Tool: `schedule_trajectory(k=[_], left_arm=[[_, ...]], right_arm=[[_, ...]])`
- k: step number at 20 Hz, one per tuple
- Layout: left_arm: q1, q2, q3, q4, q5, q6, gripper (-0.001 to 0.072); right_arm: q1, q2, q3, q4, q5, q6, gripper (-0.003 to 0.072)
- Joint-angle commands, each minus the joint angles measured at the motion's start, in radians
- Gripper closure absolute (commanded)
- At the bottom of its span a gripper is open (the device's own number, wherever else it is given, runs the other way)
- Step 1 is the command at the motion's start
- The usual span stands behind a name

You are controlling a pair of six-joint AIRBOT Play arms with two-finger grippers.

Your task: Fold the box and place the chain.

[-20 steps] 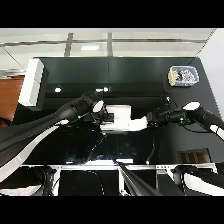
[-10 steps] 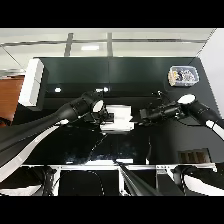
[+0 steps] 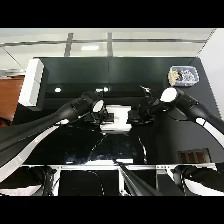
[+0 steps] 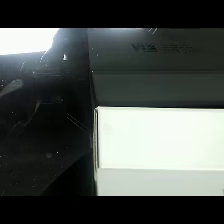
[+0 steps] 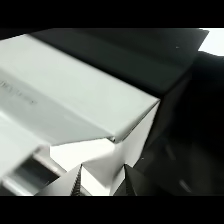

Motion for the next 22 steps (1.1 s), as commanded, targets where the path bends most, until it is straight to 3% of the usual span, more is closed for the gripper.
schedule_trajectory(k=[1,8,15,16,18,19,21,22], left_arm=[[0.000,-0.001,0.000,0.000,-0.002,0.000,0.0682],[0.000,-0.001,0.000,0.001,-0.002,0.001,0.0682],[0.000,-0.001,0.000,0.001,-0.003,0.001,0.0682],[0.000,-0.001,0.000,0.001,-0.002,0.001,0.0682],[0.000,-0.001,0.000,0.001,-0.002,0.001,0.0682],[0.000,-0.001,0.000,0.001,-0.002,0.001,0.0682],[0.000,-0.001,0.000,0.001,-0.002,0.001,0.0682],[0.000,-0.001,0.000,0.001,-0.002,0.001,0.0682]], right_arm=[[0.104,-0.012,0.057,-0.225,-0.041,0.258,0.0389],[0.272,-0.118,0.183,-0.556,0.018,0.644,0.0389],[0.294,-0.166,0.190,-0.570,0.068,0.778,0.0390],[0.294,-0.166,0.190,-0.571,0.070,0.780,0.0478],[0.294,-0.167,0.190,-0.564,0.066,0.782,0.0512],[0.295,-0.167,0.190,-0.565,0.066,0.784,0.0587],[0.303,-0.172,0.190,-0.570,0.070,0.795,0.0606],[0.307,-0.178,0.190,-0.570,0.075,0.798,0.0673]])
